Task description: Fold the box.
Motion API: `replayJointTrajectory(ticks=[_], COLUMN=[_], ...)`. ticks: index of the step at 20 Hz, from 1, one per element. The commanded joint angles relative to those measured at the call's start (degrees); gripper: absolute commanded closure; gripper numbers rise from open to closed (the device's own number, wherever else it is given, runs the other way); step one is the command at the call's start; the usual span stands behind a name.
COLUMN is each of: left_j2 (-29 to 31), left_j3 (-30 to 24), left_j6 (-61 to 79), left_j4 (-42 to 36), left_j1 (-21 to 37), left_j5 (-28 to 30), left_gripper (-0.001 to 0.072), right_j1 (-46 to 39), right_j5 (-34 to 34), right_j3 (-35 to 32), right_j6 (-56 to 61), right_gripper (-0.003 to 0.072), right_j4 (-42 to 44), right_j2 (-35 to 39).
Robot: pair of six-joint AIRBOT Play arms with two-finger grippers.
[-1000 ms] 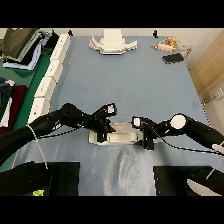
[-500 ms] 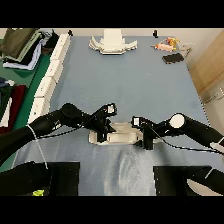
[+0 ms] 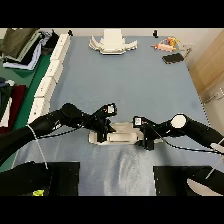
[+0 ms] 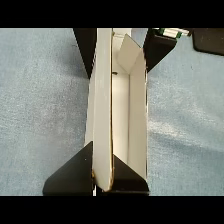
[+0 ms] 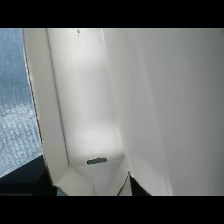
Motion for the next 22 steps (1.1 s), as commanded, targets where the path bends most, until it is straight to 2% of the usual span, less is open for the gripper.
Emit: replayJointTrajectory(ticks=[1,4,7,10,12,22], left_j2=[-0.02,-0.02,-0.02,-0.02,-0.02,-0.02], left_j3=[-0.02,-0.02,-0.02,-0.02,-0.02,-0.02], left_j6=[0.0,0.0,0.0,0.0,0.0,0.0], left_j4=[0.02,0.0,0.02,0.02,0.0,0.0], left_j1=[0.04,0.04,0.04,0.04,0.04,0.04], left_j5=[0.02,0.02,0.02,0.04,0.04,0.02], left_gripper=[0.0696,0.0696,0.0695,0.0696,0.0696,0.0696], right_j1=[-0.02,-0.02,-0.02,-0.04,-0.02,-1.36], right_j5=[-0.17,-0.26,-0.26,-0.26,-0.22,-1.01], right_j3=[-0.55,-0.83,-0.83,-0.83,-0.85,-2.86], right_j6=[-0.55,-0.83,-0.81,-0.7,-0.68,-0.28], right_gripper=[0.0185,0.0183,0.009,0.0089,0.0023,0.0044], right_j4=[0.31,0.35,0.7,1.66,1.84,2.03], right_j2=[-0.07,-0.07,0.44,2.23,2.43,2.43])
